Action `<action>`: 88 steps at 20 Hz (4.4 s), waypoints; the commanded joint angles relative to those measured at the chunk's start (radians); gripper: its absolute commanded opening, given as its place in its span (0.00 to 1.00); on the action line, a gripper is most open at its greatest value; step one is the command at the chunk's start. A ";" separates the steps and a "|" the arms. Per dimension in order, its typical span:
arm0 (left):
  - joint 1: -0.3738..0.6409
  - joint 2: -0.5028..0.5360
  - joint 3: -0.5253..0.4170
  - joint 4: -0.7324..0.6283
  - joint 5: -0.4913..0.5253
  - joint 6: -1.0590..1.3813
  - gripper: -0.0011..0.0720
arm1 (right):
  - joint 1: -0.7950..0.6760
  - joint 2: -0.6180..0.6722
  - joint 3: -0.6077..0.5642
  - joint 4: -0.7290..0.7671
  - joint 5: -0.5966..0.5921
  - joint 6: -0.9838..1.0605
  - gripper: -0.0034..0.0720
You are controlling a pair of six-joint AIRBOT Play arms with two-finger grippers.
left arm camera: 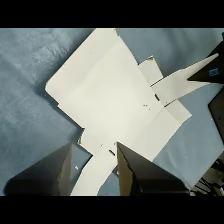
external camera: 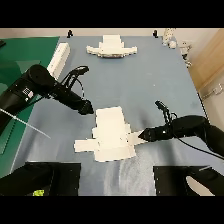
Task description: Fold the box.
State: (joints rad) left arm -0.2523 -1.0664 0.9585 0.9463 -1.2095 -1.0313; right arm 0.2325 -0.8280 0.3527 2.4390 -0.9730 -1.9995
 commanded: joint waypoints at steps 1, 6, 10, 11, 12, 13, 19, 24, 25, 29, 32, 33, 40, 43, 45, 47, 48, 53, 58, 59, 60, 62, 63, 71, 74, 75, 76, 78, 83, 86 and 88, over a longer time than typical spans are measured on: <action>0.066 0.000 -0.094 0.002 0.011 -0.016 0.48 | 0.056 0.127 -0.068 -0.005 0.083 0.068 0.04; 0.251 -0.068 -0.200 -0.200 0.014 0.119 0.48 | 0.056 0.129 -0.069 -0.012 0.082 0.072 0.04; 0.235 -0.220 -0.198 -0.362 -0.006 0.239 0.48 | 0.056 0.129 -0.069 -0.011 0.082 0.072 0.04; 0.224 -0.251 -0.193 -0.386 -0.006 0.264 0.48 | 0.056 0.129 -0.068 -0.011 0.082 0.072 0.04; 0.208 -0.282 -0.184 -0.394 -0.002 0.279 0.48 | 0.056 0.129 -0.069 -0.012 0.082 0.072 0.04; 0.192 -0.311 -0.173 -0.393 -0.001 0.285 0.48 | 0.056 0.129 -0.068 -0.011 0.082 0.072 0.04; 0.131 -0.441 -0.088 -0.398 0.008 0.289 0.48 | 0.056 0.129 -0.068 -0.011 0.075 0.072 0.04; 0.118 -0.514 -0.011 -0.419 -0.111 0.362 0.48 | 0.056 0.129 -0.069 -0.012 0.074 0.072 0.04; 0.114 -0.522 -0.002 -0.420 -0.133 0.380 0.48 | 0.056 0.129 -0.068 -0.012 0.073 0.072 0.04; 0.097 -0.535 0.008 -0.414 -0.189 0.411 0.48 | 0.056 0.129 -0.068 -0.012 0.073 0.072 0.04; 0.086 -0.535 0.011 -0.401 -0.190 0.425 0.48 | 0.056 0.129 -0.069 -0.012 0.073 0.072 0.04; 0.083 -0.535 0.012 -0.401 -0.190 0.433 0.48 | 0.056 0.129 -0.069 -0.012 0.073 0.072 0.04; 0.045 -0.535 0.014 -0.402 -0.181 0.500 0.04 | 0.056 0.129 -0.069 -0.012 0.073 0.072 0.04; 0.032 -0.535 0.014 -0.410 -0.179 0.542 0.04 | 0.056 0.129 -0.069 -0.013 0.073 0.070 0.04; 0.031 -0.535 0.014 -0.410 -0.173 0.546 0.04 | 0.056 0.129 -0.068 -0.021 0.074 0.069 0.10; 0.032 -0.535 0.014 -0.409 -0.179 0.542 0.04 | 0.056 0.129 -0.063 -0.098 0.075 0.069 0.37; 0.032 -0.535 0.014 -0.409 -0.182 0.542 0.04 | 0.056 0.129 -0.058 -0.161 0.074 0.071 0.37; 0.028 -0.490 0.018 -0.413 -0.175 0.785 0.03 | 0.056 0.129 -0.011 -0.620 0.083 0.316 0.37; -0.033 -0.302 -0.013 -0.413 0.003 0.964 0.03 | 0.055 0.129 0.056 -0.872 0.083 0.616 0.60; -0.052 -0.256 -0.041 -0.417 0.046 0.994 0.03 | 0.054 0.129 0.071 -0.882 0.085 0.678 0.68; -0.069 -0.214 -0.074 -0.427 0.085 1.019 0.03 | 0.054 0.129 0.084 -0.898 0.090 0.731 0.67; -0.107 -0.121 -0.161 -0.470 0.162 1.074 0.03 | 0.054 0.129 0.103 -0.917 0.121 0.798 0.68; -0.129 -0.069 -0.209 -0.489 0.193 1.127 0.03 | 0.054 0.129 0.106 -0.917 0.143 0.802 0.67; -0.301 0.113 -0.467 -0.491 0.469 1.172 0.04 | 0.054 0.129 0.106 -0.916 0.172 0.877 0.68; -0.318 0.111 -0.507 -0.515 0.514 1.169 0.04 | 0.054 0.129 0.106 -0.912 0.171 0.878 0.67; -0.318 0.111 -0.517 -0.529 0.520 1.169 0.04 | 0.054 0.129 0.106 -0.912 0.171 0.878 0.67; -0.318 0.111 -0.524 -0.535 0.520 1.169 0.04 | 0.054 0.129 0.106 -0.909 0.171 0.878 0.67; -0.318 0.111 -0.529 -0.539 0.518 1.169 0.04 | 0.054 0.129 0.106 -0.905 0.171 0.879 0.67; -0.318 0.140 -0.472 -0.538 0.535 1.195 0.04 | 0.054 0.129 0.106 -0.904 0.171 0.885 0.67; -0.354 0.223 -0.456 -0.539 0.699 1.360 0.03 | 0.054 0.129 0.106 -0.894 0.171 0.885 0.67; -0.413 0.272 -0.473 -0.538 0.752 1.417 0.03 | 0.054 0.129 0.106 -0.894 0.171 0.886 0.67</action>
State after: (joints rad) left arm -0.6144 -0.8547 0.4881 0.4076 -0.5671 0.2775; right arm 0.2871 -0.6998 0.4583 1.5402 -0.8017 -1.1152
